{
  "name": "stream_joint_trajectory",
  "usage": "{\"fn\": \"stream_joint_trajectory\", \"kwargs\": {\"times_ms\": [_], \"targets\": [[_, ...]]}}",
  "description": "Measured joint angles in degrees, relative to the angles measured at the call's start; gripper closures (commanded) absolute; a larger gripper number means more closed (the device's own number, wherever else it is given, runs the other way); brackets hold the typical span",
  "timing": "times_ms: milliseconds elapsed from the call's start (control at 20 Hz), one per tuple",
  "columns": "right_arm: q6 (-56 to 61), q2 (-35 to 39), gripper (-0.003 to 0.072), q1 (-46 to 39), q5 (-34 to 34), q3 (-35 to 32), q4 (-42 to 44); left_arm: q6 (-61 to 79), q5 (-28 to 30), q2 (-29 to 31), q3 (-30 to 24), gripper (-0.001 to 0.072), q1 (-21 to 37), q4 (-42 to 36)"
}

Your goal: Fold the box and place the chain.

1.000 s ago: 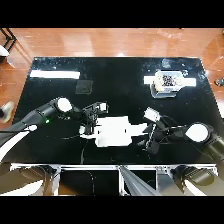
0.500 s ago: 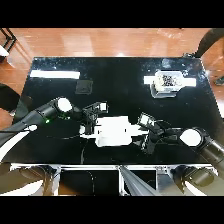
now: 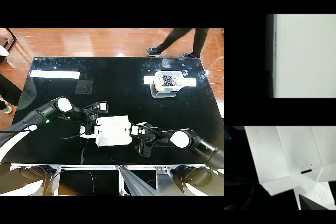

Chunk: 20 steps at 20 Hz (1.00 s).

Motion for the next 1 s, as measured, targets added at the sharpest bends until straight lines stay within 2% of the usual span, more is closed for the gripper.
{"fn": "stream_joint_trajectory", "kwargs": {"times_ms": [400, 700, 1000], "targets": [[-0.4, -4.6, -0.0026, 4.2, -11.3, 0.7, 3.4, 0.0, 0.0, 0.0, 0.0, 0.0687, 0.0, -0.2], [0.7, -5.2, -0.0026, 4.5, -13.4, 4.6, 1.7, 0.0, -0.4, 0.0, 0.0, 0.0687, 0.0, -0.3], [0.5, -5.2, -0.0026, 2.7, -13.9, 5.6, -1.8, -0.1, -0.4, 0.0, 0.0, 0.0688, 0.0, -0.4]]}}
